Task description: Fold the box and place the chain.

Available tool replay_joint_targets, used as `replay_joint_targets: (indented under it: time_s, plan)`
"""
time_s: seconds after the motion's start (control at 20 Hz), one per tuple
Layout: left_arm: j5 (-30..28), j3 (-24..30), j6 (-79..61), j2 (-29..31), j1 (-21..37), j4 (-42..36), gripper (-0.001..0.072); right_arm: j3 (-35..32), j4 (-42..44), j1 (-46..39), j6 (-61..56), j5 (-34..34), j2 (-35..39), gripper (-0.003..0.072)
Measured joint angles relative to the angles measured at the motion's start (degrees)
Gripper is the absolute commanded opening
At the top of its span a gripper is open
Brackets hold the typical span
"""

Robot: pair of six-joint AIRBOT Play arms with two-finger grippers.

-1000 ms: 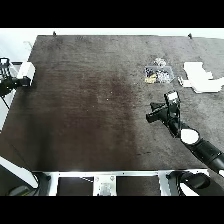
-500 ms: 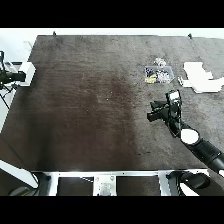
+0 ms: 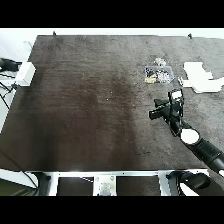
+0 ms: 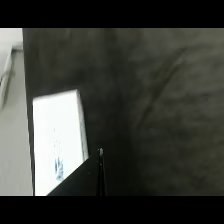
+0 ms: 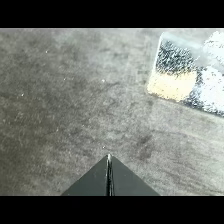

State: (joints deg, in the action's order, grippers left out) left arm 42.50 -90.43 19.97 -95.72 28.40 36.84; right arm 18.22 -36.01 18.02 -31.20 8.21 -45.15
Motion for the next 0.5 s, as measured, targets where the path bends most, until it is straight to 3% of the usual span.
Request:
replay_joint_targets:
  time_s: [0.2,0.5]
  plan:
    - [1.2,8.6,-12.3,12.1,-0.1,-14.1,0.0013,0.2,0.0,0.0,-3.6,0.7,1.4,0.0011]
    - [-4.8,34.8,-38.7,33.8,-2.4,-37.0,0.0013,0.2,0.7,-0.7,-7.8,0.9,7.2,0.0011]
